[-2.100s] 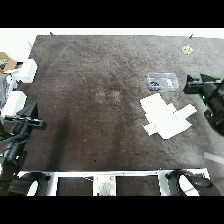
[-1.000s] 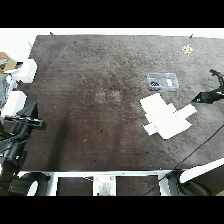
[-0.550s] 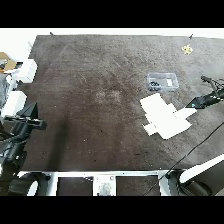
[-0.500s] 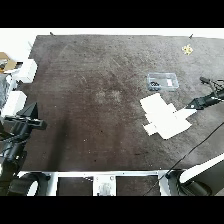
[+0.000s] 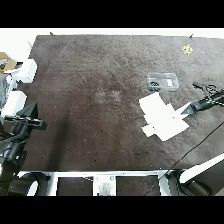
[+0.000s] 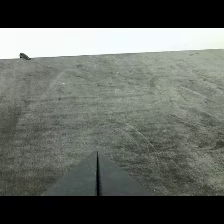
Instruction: Fold the box and place the chain.
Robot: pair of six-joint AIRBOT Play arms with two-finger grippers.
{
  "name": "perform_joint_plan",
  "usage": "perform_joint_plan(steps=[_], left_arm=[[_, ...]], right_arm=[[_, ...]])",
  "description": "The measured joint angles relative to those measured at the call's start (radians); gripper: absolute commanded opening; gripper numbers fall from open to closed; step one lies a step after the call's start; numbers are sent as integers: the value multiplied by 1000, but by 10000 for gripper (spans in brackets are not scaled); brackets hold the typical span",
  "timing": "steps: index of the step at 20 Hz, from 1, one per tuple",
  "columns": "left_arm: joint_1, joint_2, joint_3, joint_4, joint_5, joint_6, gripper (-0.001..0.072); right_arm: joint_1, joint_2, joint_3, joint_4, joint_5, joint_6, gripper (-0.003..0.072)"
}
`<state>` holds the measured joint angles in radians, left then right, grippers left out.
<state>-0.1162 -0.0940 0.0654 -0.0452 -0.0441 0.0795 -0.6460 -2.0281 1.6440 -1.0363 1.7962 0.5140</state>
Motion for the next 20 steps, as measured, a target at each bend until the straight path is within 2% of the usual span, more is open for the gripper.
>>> perform_joint_plan(steps=[2,5,8,11,15,20], left_arm=[[0,0,0,0,0,0,11],[0,0,0,0,0,0,11],[0,0,0,0,0,0,11],[0,0,0,0,0,0,11],[0,0,0,0,0,0,11],[0,0,0,0,4,0,10]], right_arm=[[5,35,-24,16,4,-4,2],[10,124,-135,62,10,-6,2],[34,238,-327,161,-12,-19,1],[114,362,-548,305,-101,-35,1],[306,505,-789,540,-318,-60,1],[576,579,-900,818,-705,-68,1]])
